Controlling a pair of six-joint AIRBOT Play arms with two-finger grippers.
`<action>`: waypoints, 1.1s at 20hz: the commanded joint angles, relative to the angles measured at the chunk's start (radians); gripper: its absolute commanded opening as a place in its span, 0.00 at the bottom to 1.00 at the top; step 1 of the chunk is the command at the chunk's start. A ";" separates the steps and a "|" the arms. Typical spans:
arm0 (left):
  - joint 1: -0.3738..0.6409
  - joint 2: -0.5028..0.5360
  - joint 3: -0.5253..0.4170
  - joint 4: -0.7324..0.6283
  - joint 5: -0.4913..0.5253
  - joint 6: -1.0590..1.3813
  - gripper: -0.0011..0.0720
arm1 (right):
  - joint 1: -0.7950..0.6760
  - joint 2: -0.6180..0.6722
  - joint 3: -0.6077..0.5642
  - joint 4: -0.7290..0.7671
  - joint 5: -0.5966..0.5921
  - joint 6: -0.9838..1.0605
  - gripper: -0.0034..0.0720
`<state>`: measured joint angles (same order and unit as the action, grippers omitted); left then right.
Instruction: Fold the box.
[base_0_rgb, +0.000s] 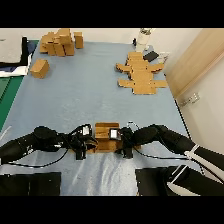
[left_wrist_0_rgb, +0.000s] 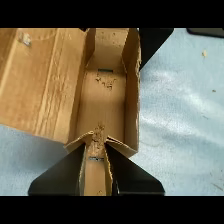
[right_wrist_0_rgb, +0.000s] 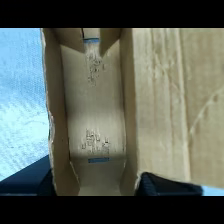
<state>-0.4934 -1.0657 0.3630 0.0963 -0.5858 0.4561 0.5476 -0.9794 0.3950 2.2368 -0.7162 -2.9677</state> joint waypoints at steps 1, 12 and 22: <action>0.000 0.000 0.001 -0.023 -0.008 0.000 0.28 | 0.001 0.000 0.000 0.000 0.000 0.000 0.80; 0.000 -0.002 0.000 -0.023 -0.008 0.000 0.70 | 0.001 0.000 0.000 0.000 0.000 0.000 0.80; 0.085 0.328 0.002 0.641 0.050 -0.990 0.03 | 0.001 0.000 0.000 0.000 0.000 0.000 0.80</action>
<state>-0.4496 -0.8810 0.3645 0.4286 -0.4919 -0.0586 0.5480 -0.9794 0.3950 2.2375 -0.7166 -2.9677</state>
